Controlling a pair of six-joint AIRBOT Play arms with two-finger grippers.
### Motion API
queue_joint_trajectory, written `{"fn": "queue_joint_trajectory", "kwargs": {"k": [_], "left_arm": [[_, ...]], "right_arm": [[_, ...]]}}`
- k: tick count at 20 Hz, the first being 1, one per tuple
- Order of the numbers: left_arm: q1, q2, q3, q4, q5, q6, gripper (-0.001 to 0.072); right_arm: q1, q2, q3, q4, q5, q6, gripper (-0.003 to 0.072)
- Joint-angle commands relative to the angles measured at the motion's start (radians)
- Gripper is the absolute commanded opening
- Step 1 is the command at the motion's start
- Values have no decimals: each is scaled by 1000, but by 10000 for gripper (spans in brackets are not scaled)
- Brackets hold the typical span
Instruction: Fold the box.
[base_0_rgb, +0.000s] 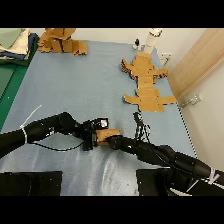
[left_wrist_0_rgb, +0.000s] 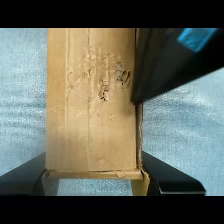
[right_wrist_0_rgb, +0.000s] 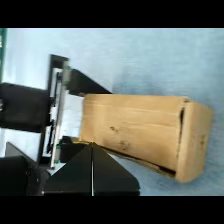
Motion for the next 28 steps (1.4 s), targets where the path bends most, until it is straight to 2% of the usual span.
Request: {"fn": "queue_joint_trajectory", "kwargs": {"k": [1,3,5,7,9,10,12,16,18,20,22,24,26,28], "left_arm": [[0,0,-1,0,0,0,505],[0,-1,-1,0,0,0,505],[0,0,-1,0,0,0,505],[0,-1,-1,0,0,0,505],[0,0,-1,0,0,0,505],[0,0,-1,0,0,0,505],[0,-1,-1,0,3,0,504],[1,3,5,-28,42,-50,504],[14,31,21,36,44,-144,504],[70,77,51,169,43,-354,505],[175,122,101,335,44,-594,505],[327,143,174,441,44,-764,505],[496,125,253,457,60,-790,505],[648,59,346,457,69,-795,505]], "right_arm": [[-42,130,12,-146,-127,29,0],[-144,172,31,-366,-366,215,0],[-240,174,77,-706,-697,440,0],[-313,171,157,-920,-969,528,1],[-382,137,252,-966,-1125,527,1],[-415,106,294,-954,-1151,512,2],[-447,42,340,-908,-1118,470,2],[-446,-66,345,-837,-940,464,2],[-446,-110,345,-831,-908,464,2],[-446,-146,346,-831,-908,464,2],[-446,-169,345,-831,-907,464,2],[-446,-176,345,-831,-895,464,2],[-446,-176,345,-839,-858,465,2],[-446,-176,345,-840,-818,465,2]]}}
